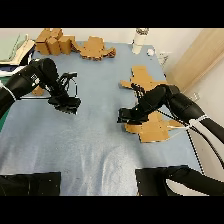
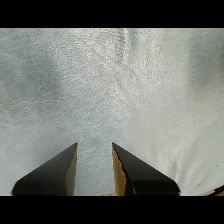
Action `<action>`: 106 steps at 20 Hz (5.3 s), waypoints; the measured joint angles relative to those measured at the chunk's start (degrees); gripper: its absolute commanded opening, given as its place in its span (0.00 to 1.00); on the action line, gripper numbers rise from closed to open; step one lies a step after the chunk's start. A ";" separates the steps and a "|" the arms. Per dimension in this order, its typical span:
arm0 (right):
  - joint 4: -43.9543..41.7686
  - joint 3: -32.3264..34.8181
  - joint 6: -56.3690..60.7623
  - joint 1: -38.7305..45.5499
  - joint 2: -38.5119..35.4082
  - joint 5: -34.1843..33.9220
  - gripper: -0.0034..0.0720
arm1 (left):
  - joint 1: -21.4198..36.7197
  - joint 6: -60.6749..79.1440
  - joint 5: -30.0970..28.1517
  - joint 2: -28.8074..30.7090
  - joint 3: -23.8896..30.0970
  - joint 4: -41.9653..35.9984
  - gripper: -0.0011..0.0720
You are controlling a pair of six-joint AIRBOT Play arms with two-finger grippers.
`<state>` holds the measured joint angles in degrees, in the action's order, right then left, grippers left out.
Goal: Fold the box.
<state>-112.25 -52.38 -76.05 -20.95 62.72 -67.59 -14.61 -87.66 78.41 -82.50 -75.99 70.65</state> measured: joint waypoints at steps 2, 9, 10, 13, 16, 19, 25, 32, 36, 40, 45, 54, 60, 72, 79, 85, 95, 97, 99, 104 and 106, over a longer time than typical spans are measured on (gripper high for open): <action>-0.37 0.00 0.00 0.00 0.04 1.95 0.73 | 0.00 -0.02 -0.22 0.00 0.00 -0.04 0.49; 0.26 -0.76 -0.70 1.20 0.11 6.16 0.73 | 0.00 -0.20 -6.08 0.00 0.00 -0.39 0.49; 0.15 -0.87 -0.74 1.29 0.11 6.16 0.73 | -0.02 -0.20 -6.67 0.00 0.00 -0.42 0.49; 0.04 -1.27 -0.87 1.73 0.37 7.23 0.71 | -0.11 -0.22 -8.57 -0.02 0.00 -0.92 0.53; 7.04 -3.74 -0.28 5.46 0.70 6.36 0.71 | -0.11 0.39 -9.77 -0.02 0.00 -3.30 0.97; 20.02 -7.52 0.02 16.55 1.44 -0.07 0.74 | -0.11 1.62 -9.99 -0.02 0.00 -8.92 0.97; 23.93 -9.86 -16.68 46.14 8.59 -4.98 0.74 | -1.90 5.66 -11.76 -0.11 0.00 -18.40 0.97; 9.49 -10.21 -40.79 58.82 19.71 -6.19 0.74 | -2.82 12.11 -11.93 -0.13 0.00 -28.89 0.97; 2.67 -10.19 -46.69 58.86 21.35 -9.90 0.69 | -2.95 13.31 -11.45 -0.13 0.00 -31.23 0.97; -0.33 -10.16 -47.15 53.68 21.81 -14.19 0.05 | -2.95 13.31 -11.28 -0.26 0.00 -31.89 0.97; -2.38 -10.16 -41.88 40.81 21.46 -18.38 0.05 | -1.38 16.39 -7.48 -0.33 0.00 -31.87 0.97; -7.48 -5.07 -25.86 16.44 13.49 -1.53 0.05 | 9.53 24.33 1.95 -0.33 2.05 -31.69 0.97; -5.92 5.22 -19.58 11.19 8.83 6.12 0.53 | 12.92 29.22 3.50 -0.26 8.85 -32.30 0.97; -12.15 9.22 -28.02 8.24 7.02 8.55 0.05 | 13.84 31.17 2.78 -0.26 11.56 -36.37 0.97; -13.97 20.46 -33.51 0.68 -5.70 21.59 0.05 | 17.70 38.27 -2.16 -0.31 18.27 -39.82 0.97; -14.19 24.13 -33.48 -3.02 -10.47 24.20 0.05 | 15.63 45.77 -12.02 -3.32 20.52 -46.12 0.97; -13.92 24.72 -31.82 -4.17 -11.19 24.46 0.05 | 10.71 53.62 -7.17 -12.68 15.65 -51.30 0.32; -13.73 24.72 -31.69 -4.17 -11.19 24.48 0.05 | 10.58 55.15 -5.27 -13.00 15.41 -51.58 0.32; -13.62 24.72 -31.54 -4.17 -11.19 24.52 0.05 | 10.23 56.48 -4.02 -13.18 15.30 -51.56 0.18; -13.03 24.74 -31.39 -4.17 -11.17 24.50 0.05 | 9.64 59.58 -1.75 -13.31 15.19 -51.58 0.03; -12.94 24.74 -31.36 -4.17 -11.17 24.61 0.05 | 9.53 60.43 -1.11 -13.31 15.19 -51.58 0.03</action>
<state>-125.19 -27.64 -107.42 -25.12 51.55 -42.98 -5.08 -27.22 77.30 -95.81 -60.80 19.07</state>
